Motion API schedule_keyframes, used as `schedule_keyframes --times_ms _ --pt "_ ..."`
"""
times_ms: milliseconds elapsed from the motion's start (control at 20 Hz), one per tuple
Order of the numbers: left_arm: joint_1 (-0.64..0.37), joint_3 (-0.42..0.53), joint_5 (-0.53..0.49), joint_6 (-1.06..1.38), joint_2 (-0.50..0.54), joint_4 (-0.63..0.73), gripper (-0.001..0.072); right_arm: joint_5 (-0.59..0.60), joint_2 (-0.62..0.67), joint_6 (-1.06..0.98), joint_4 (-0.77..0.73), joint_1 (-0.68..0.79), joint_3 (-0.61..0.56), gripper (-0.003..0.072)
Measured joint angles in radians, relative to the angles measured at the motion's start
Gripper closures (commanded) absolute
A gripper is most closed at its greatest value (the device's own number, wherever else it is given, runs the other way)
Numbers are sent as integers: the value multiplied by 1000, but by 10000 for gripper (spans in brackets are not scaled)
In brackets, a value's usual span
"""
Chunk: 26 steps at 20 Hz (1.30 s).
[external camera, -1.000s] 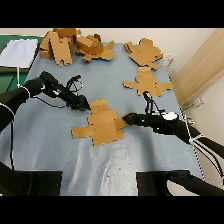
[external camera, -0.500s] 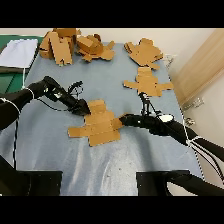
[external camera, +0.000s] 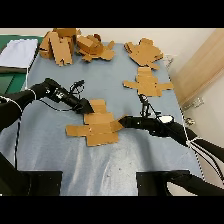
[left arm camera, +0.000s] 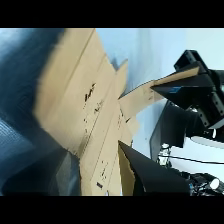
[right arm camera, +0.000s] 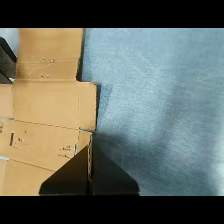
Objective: Fold the box.
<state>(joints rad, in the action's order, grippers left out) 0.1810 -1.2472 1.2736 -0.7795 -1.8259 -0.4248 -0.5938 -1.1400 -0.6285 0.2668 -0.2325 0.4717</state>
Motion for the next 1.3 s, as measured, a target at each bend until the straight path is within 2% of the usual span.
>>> schedule_keyframes --times_ms 450,750,1150,1250,1300 --pt "0 0 19 118 0 19 264 -7 0 -10 2 0 -1 682" --pt "-26 0 -10 158 0 42 264 -11 0 -10 10 0 -1 682" --pt "-42 1 124 204 -39 93 266 4 0 -14 17 0 -1 682" --pt "-42 2 152 211 -56 98 462 7 0 -15 17 0 -1 682" --pt "-42 2 165 217 -61 103 468 8 0 -15 17 0 -1 682"
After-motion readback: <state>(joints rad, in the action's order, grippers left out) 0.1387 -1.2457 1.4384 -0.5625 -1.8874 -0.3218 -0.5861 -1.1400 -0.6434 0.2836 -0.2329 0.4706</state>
